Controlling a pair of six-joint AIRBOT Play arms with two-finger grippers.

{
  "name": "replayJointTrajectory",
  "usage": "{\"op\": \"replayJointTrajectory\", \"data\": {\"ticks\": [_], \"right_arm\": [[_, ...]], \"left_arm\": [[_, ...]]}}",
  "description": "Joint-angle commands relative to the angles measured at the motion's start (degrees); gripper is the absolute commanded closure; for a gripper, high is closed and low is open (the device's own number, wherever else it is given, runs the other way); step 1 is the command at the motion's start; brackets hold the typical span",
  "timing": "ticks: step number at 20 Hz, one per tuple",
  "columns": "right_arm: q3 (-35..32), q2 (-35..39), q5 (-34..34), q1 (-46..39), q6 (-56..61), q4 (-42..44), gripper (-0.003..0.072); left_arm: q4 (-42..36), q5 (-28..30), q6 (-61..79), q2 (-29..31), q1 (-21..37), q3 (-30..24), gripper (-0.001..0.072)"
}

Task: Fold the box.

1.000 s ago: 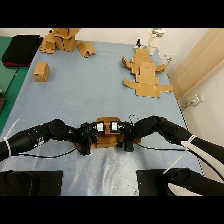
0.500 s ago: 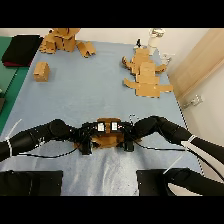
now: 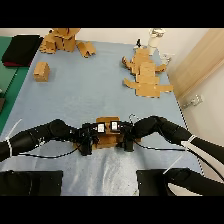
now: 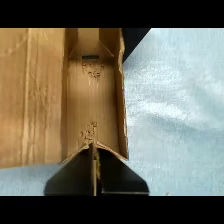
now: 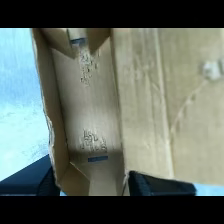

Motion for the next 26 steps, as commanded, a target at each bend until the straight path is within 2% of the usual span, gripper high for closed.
{"op": "replayJointTrajectory", "data": {"ticks": [1, 3, 6, 10, 13, 15, 17, 20, 26], "right_arm": [[0.04, 0.02, -0.09, 0.0, -0.02, -0.24, 0.0177], [0.04, 0.02, -0.09, 0.0, -0.02, -0.24, 0.0178], [0.04, 0.02, -0.09, 0.0, -0.02, -0.24, 0.0178], [0.04, 0.02, -0.09, 0.0, -0.02, -0.24, 0.0177], [0.04, 0.02, -0.09, 0.0, -0.02, -0.24, 0.0177], [0.04, 0.02, -0.09, 0.0, -0.02, -0.24, 0.0178], [0.04, 0.02, -0.09, 0.0, -0.02, -0.24, 0.0177], [0.04, 0.02, -0.09, 0.0, -0.02, -0.24, 0.0178], [0.04, 0.02, -0.09, 0.0, -0.02, -0.24, 0.0177]], "left_arm": [[3.72, -0.24, -0.33, -0.02, 0.04, 0.0, 0.0698], [5.68, -0.28, -1.88, 0.24, 0.13, 0.0, 0.0698], [17.9, -2.05, -13.84, 3.34, 0.13, 0.0, 0.0699], [43.08, -7.72, -53.02, 12.96, 1.14, 0.0, 0.0699], [50.69, -14.75, -81.05, 19.71, 6.69, -0.07, 0.0698], [50.36, -23.1, -95.1, 20.44, 12.68, -0.52, 0.0698], [46.25, -27.28, -96.24, 19.58, 17.66, -2.43, 0.0699], [35.23, -24.57, -93.04, 17.33, 19.8, -5.46, 0.0699], [22.82, -14.05, -89.99, 11.82, 13.05, -6.4, 0.07]]}}
